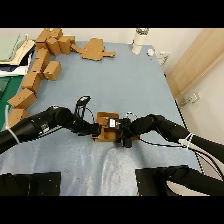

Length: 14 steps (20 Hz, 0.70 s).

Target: Fold the box.

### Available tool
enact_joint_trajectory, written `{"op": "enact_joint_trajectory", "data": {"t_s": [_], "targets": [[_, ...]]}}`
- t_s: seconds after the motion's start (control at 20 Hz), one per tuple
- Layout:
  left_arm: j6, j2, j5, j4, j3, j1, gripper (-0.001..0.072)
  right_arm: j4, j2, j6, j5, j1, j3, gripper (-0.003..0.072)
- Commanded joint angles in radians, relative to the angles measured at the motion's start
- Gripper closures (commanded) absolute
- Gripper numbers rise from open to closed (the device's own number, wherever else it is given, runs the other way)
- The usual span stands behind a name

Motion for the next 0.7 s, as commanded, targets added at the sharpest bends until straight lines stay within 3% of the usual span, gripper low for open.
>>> {"op": "enact_joint_trajectory", "data": {"t_s": [0.0, 0.65], "targets": [[-0.091, -0.057, -0.041, 0.062, 0.053, -0.045, 0.0215, 0.000, 0.000, 0.000, 0.000, 0.000, 0.000, 0.0180], [-0.514, -0.196, -0.290, 0.344, 0.292, -0.150, 0.0215, 0.000, 0.000, 0.000, 0.000, 0.000, 0.000, 0.0179]]}}
